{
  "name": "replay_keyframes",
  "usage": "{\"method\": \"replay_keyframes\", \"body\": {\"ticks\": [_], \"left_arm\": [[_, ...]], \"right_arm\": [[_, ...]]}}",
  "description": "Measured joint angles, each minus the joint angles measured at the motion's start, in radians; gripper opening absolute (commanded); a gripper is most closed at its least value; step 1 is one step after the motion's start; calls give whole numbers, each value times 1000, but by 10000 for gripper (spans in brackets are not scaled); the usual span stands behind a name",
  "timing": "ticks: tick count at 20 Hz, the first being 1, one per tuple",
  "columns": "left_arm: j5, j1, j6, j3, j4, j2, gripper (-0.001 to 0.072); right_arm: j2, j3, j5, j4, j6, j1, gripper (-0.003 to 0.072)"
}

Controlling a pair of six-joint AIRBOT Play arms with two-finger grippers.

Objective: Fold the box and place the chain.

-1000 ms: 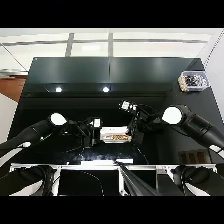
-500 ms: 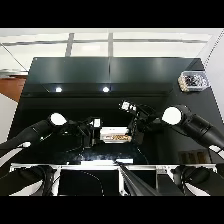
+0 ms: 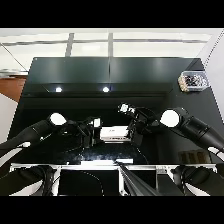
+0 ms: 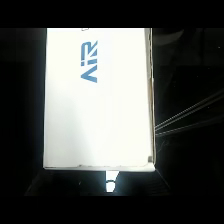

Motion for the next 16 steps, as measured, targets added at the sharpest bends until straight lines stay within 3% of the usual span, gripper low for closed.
{"method": "replay_keyframes", "body": {"ticks": [16], "left_arm": [[0,0,1,0,0,0,385]], "right_arm": [[0,-12,-14,4,4,1,388]]}}
